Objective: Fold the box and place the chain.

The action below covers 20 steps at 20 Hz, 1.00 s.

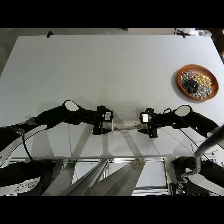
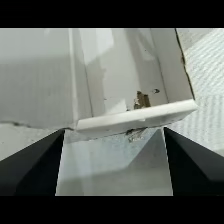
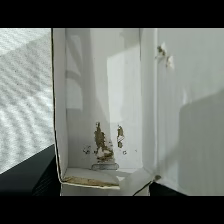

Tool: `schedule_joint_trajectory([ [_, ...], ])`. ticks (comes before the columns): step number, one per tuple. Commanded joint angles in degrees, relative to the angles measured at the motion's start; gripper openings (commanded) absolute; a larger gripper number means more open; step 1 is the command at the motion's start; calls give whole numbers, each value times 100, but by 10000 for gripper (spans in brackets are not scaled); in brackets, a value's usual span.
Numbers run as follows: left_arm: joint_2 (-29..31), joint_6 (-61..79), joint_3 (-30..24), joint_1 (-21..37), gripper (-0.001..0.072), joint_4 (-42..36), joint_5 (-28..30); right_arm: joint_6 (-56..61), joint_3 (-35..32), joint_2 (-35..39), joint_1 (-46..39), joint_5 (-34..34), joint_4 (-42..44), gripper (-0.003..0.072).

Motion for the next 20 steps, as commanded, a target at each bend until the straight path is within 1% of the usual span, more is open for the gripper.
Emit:
schedule_joint_trajectory([
  [1,0,17,7,-20,713,0,-162,0,4,4,2,2,0,401],
  [7,0,11,7,-55,713,-129,-442,0,4,4,0,2,0,401],
  [13,-9,-531,7,-92,713,-83,-455,0,4,4,2,2,0,401],
  [17,-83,-595,7,-190,711,-140,-343,0,4,4,2,2,0,401],
  [20,-188,-719,7,-352,709,-442,-74,0,4,4,2,2,0,401],
])
